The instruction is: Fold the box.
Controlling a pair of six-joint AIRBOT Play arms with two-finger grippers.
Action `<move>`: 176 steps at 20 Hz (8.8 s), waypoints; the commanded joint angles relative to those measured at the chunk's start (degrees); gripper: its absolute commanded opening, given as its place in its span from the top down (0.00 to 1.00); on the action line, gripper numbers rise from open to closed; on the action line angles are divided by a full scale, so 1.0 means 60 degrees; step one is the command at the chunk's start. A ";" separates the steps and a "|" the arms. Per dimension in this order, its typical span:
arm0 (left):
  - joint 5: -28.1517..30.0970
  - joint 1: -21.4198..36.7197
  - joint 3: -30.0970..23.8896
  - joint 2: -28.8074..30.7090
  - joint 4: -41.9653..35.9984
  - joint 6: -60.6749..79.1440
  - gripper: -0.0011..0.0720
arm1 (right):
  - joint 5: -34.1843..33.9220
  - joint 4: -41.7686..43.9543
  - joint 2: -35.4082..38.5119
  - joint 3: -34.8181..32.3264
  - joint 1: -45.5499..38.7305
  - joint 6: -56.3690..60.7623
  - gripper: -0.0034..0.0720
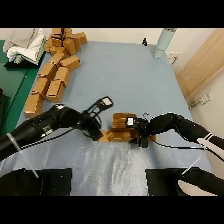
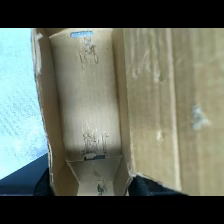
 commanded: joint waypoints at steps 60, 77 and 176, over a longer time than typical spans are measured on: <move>0.0535 0.1067 -0.1355 -0.1351 -0.5293 -0.0379 0.97 | -0.0004 0.0004 0.0000 0.0004 0.0007 0.0000 0.31; 0.0280 0.1067 -0.0874 -0.1351 -0.6430 -0.0441 0.51 | -0.0004 0.0004 0.0000 0.0004 0.0007 0.0000 0.31; -0.2725 -0.1916 0.4503 -0.5362 0.1472 -1.0950 0.97 | -0.0004 0.0004 0.0000 0.0004 0.0007 0.0000 0.31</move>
